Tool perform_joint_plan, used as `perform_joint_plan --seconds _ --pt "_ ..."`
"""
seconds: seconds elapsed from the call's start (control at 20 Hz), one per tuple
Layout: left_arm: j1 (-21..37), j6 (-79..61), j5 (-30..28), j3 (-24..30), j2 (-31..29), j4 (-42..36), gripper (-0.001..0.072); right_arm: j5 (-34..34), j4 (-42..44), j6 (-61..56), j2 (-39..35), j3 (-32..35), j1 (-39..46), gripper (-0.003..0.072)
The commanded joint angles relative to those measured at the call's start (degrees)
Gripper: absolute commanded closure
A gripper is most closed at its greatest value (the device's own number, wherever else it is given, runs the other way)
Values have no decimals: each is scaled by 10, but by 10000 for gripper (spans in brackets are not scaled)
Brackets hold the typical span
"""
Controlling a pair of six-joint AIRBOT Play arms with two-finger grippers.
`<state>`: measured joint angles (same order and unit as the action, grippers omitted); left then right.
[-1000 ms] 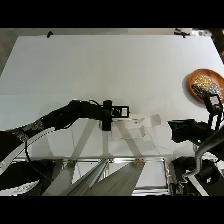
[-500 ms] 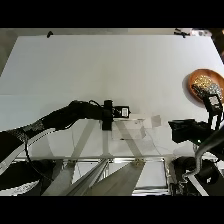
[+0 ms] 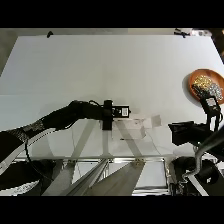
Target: Fold the box and place the chain.
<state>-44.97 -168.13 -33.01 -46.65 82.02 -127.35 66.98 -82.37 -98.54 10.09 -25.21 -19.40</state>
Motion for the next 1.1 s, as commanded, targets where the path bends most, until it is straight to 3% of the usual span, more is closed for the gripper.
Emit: perform_joint_plan --seconds 0.0,0.45,0.6,0.75,0.8,0.85,1.05 --pt "1 15 -37 0 -1 -5 706 10 3 0 0 0 0 495" --pt "1 32 -61 0 -1 -16 705 10 3 1 0 0 0 496" --pt "1 32 -46 0 -1 -16 702 12 3 10 -1 0 0 600" --pt "1 31 -29 0 -1 -13 696 15 4 42 0 0 0 604" --pt "1 31 -27 0 -1 -12 696 17 4 50 0 0 0 668" --pt "1 32 -27 0 -1 -12 696 21 8 65 0 0 0 684" --pt "0 32 -27 0 -1 -12 696 65 62 189 0 0 0 684"
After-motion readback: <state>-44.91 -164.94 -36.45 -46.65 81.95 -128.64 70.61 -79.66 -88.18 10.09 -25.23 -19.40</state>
